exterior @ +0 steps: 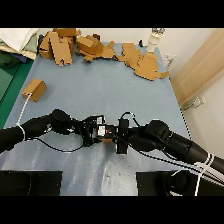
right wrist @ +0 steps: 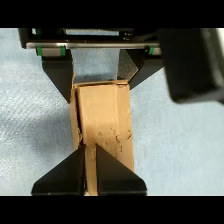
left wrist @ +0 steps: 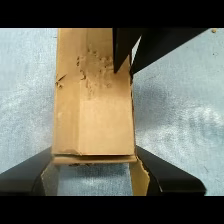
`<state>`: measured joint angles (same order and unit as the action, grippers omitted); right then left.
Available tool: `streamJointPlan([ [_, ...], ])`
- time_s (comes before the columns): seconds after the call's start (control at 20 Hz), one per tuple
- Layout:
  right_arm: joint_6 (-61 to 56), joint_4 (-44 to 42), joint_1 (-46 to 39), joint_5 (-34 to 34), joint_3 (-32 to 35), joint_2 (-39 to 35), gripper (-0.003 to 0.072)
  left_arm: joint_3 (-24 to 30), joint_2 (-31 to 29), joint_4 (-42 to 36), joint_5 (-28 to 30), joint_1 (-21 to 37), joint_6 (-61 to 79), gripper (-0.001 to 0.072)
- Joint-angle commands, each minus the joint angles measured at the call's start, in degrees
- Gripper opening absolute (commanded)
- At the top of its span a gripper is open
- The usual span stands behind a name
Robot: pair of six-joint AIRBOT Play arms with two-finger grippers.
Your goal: Fold the box.
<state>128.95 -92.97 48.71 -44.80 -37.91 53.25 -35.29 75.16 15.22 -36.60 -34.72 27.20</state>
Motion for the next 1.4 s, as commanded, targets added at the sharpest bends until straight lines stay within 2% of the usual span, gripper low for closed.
streamJointPlan([
  [0.0,-0.48,-3.06,-0.02,-2.12,0.02,0.11,0.0111,0.0,-0.02,0.0,0.0,0.04,-0.02,0.0411],
  [0.25,-3.19,-4.28,-0.02,-2.19,0.39,0.37,0.0112,0.0,-0.02,0.0,0.02,0.04,-0.02,0.0411],
  [0.35,-3.61,-5.01,-0.02,-2.25,0.48,0.28,0.0253,-0.02,-0.02,0.0,0.02,0.07,-0.02,0.0412],
  [0.45,-4.72,-4.94,-0.04,-2.84,0.22,-0.98,0.0248,0.0,-0.02,0.0,0.02,0.07,-0.02,0.0412],
  [0.6,-14.58,-2.25,-0.11,-7.65,-2.32,-5.27,0.0247,0.0,-0.02,0.0,0.02,0.07,-0.02,0.0411],
  [0.7,-24.04,1.95,-0.15,-13.0,-3.69,-9.42,0.0216,0.0,-0.02,0.0,0.02,0.07,-0.02,0.0411],
  [0.75,-29.9,3.52,-0.17,-15.04,-3.76,-11.54,0.008,0.0,-0.02,0.0,0.0,0.07,-0.02,0.0411],
  [0.8,-38.86,4.87,-0.17,-16.41,-3.61,-13.64,0.0005,0.0,-0.02,0.0,0.02,0.07,-0.02,0.0412],
  [0.9,-61.9,7.21,-0.72,-14.82,-1.6,-17.09,0.0002,0.0,-0.02,0.0,0.02,0.07,-0.04,0.0411],
  [0.95,-71.32,7.19,-0.63,-10.51,0.83,-18.75,0.0001,0.0,-0.02,0.0,0.02,0.07,-0.04,0.0412],
  [1.05,-91.78,6.23,0.0,5.38,8.72,-21.27,0.0002,0.0,-0.02,0.0,0.04,0.07,-0.02,0.0411],
  [1.2,-113.0,2.43,0.0,38.23,22.18,-19.89,0.0002,-0.02,-0.02,0.0,0.04,0.07,-0.02,0.0411],
  [1.25,-116.87,2.08,0.0,45.92,24.72,-18.49,0.0002,-0.02,-0.02,0.0,0.04,0.07,-0.02,0.0411],
  [1.3,-118.88,2.1,0.0,49.42,25.81,-16.74,0.0001,-0.02,-0.02,0.02,0.02,0.04,-0.02,0.0411],
  [1.35,-118.81,2.82,0.0,49.44,25.73,-15.32,0.0002,0.0,-0.02,0.0,-0.02,0.04,-0.02,0.0411],
])
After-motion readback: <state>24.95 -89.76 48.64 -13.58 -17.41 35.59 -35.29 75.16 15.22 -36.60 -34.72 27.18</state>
